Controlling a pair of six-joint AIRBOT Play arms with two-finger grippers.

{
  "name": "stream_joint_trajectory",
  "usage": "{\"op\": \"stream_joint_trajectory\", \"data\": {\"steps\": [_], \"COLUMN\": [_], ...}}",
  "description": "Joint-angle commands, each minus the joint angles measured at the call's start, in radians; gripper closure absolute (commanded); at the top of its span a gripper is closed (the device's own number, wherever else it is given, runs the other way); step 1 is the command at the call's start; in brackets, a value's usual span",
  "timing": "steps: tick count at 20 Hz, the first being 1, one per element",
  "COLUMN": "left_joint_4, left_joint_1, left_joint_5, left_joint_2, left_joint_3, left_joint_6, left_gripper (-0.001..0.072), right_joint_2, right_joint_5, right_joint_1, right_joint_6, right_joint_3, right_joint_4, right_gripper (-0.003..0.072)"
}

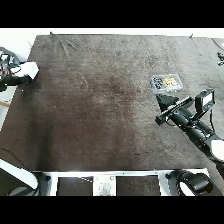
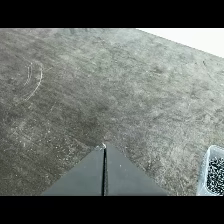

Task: Fold the box and place the chain.

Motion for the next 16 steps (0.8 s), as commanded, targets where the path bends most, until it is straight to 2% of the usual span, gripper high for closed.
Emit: {"op": "stream_joint_trajectory", "data": {"steps": [1,7,11,14,15,16], "left_joint_4": [0.001,0.008,0.061,0.043,0.015,-0.031], "left_joint_1": [0.0,0.0,0.0,0.0,0.0,0.0], "left_joint_5": [-0.021,-0.142,-0.193,-0.298,-0.354,-0.414], "left_joint_2": [0.001,0.001,0.001,0.002,0.002,0.002], "left_joint_3": [0.047,0.215,0.28,0.354,0.395,0.439], "left_joint_6": [0.008,-0.005,-0.049,-0.098,-0.097,-0.09], "left_gripper": [-0.0006,-0.0008,-0.0007,-0.0001,0.0215,0.0533], "right_joint_2": [0.001,0.001,0.001,0.001,0.001,0.001], "right_joint_5": [0.0,0.0,0.0,0.0,0.0,0.0], "right_joint_1": [0.001,0.001,0.001,0.001,0.001,0.001], "right_joint_6": [0.0,0.0,0.0,0.0,0.0,0.0], "right_joint_3": [0.0,0.0,0.0,0.0,0.0,0.0], "right_joint_4": [0.0,0.0,0.0,0.0,0.0,0.0], "right_gripper": [0.0704,0.0704,0.0704,0.0704,0.0704,0.0704]}}
